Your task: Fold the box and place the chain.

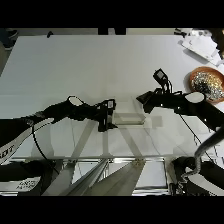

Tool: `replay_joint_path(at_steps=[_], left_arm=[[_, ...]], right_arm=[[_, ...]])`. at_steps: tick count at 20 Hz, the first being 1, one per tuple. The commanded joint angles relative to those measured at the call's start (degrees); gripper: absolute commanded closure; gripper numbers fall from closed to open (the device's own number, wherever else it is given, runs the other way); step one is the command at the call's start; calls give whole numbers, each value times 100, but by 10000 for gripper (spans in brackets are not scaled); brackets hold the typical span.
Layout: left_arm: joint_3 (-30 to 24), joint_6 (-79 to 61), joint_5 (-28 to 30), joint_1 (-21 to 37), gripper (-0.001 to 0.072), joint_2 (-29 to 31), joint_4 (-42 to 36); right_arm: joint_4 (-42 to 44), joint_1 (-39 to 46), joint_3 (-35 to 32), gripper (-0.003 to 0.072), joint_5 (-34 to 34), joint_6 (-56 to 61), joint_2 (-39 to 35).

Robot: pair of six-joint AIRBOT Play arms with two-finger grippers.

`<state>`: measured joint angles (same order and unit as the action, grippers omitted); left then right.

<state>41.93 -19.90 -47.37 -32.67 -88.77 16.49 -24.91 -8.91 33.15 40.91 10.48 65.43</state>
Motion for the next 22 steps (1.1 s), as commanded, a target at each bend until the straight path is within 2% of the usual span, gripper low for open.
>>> replay_joint_path(at_steps=[1,14,19,22], left_arm=[[0,-4,0,7,437,-2,2],[0,-2,0,7,437,-2,2],[0,-2,0,7,437,-2,4],[0,-2,0,7,437,-2,-7]], right_arm=[[-1147,-7,52,668,-149,734,332],[-1110,-7,142,667,221,769,448],[-1300,-7,730,667,949,852,-66],[-2052,-7,848,667,2013,920,-437]])
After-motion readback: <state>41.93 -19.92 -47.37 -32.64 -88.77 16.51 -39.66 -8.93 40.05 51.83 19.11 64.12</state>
